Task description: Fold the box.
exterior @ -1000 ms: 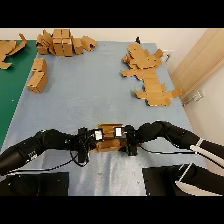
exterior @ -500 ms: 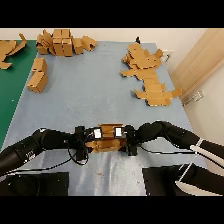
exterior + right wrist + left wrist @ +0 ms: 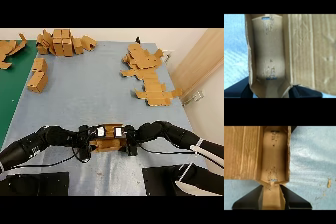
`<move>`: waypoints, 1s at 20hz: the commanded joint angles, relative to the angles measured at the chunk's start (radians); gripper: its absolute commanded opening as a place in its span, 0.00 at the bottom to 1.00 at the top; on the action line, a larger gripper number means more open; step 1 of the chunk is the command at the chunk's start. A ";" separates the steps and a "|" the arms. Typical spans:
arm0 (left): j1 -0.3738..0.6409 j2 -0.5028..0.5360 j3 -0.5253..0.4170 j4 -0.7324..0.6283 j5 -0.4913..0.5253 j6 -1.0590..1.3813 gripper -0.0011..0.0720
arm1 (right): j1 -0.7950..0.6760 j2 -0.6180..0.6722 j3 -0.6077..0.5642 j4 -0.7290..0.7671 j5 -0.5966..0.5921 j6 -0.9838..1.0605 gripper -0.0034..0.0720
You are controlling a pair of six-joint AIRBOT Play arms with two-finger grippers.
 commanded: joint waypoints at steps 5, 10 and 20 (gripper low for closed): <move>0.001 -0.011 0.003 -0.059 0.007 0.037 0.03 | 0.000 0.000 0.000 0.000 0.000 0.000 0.71; 0.001 -0.040 0.003 -0.203 0.030 0.187 0.03 | 0.000 0.000 0.000 0.000 0.000 0.000 0.71; 0.001 -0.078 0.003 -0.242 0.047 0.199 0.46 | 0.000 0.000 0.000 0.000 0.000 0.000 0.71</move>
